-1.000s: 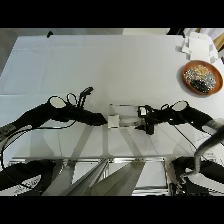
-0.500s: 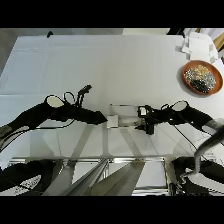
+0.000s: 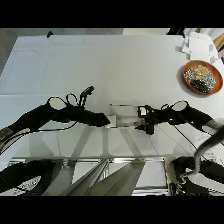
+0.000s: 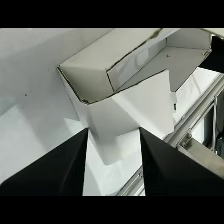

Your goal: Fold the box and place the chain.

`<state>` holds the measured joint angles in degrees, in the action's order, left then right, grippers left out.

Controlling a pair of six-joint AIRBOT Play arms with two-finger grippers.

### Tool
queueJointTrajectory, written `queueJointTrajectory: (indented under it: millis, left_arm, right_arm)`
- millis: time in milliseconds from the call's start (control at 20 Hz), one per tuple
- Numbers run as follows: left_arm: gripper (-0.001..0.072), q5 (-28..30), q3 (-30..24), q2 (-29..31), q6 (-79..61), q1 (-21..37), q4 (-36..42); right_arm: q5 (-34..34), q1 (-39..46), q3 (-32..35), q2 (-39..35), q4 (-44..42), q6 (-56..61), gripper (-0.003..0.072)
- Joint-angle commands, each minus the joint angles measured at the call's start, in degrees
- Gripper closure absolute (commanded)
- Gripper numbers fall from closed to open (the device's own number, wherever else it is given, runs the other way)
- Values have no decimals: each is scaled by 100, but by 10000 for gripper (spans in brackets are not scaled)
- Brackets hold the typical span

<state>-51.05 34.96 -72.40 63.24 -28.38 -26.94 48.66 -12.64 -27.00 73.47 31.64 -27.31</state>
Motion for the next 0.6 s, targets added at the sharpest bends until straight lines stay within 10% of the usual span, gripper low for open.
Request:
queueJointTrajectory:
  millis: [0,550]
  left_arm:
    - [308,236,7,4,352,-170,-140]
    - [295,444,881,-354,2413,-739,-1624]
  right_arm:
    - [2,2,-2,-2,0,2,327]
    - [2,2,-2,-2,0,2,327]
